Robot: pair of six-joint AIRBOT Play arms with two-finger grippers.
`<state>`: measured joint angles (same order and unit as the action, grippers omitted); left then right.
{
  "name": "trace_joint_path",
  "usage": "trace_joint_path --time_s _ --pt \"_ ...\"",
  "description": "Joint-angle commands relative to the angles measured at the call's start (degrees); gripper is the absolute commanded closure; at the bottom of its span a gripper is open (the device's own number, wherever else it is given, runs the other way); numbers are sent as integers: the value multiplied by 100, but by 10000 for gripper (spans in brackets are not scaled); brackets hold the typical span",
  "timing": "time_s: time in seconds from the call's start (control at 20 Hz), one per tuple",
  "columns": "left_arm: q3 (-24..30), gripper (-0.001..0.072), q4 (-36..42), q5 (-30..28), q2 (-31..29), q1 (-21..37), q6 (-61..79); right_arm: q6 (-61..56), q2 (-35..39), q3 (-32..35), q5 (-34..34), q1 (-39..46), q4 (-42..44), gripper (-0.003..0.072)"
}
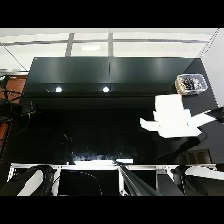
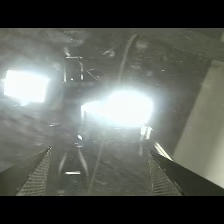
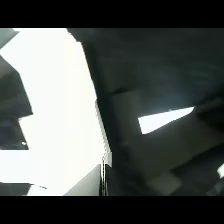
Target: Fold the box and place the chain.
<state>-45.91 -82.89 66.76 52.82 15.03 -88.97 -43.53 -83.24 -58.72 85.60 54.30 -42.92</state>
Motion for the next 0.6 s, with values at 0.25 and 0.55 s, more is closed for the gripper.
trace_joint_path --time_s 0.25,0.55 --pt "4 -6 1978 240 2 -7 1097 522 3010 3209 -2072 -2522 2251 670" --pt "741 -6 3259 24 2 -894 1384 437 4074 4312 -3425 -4645 2529 670"
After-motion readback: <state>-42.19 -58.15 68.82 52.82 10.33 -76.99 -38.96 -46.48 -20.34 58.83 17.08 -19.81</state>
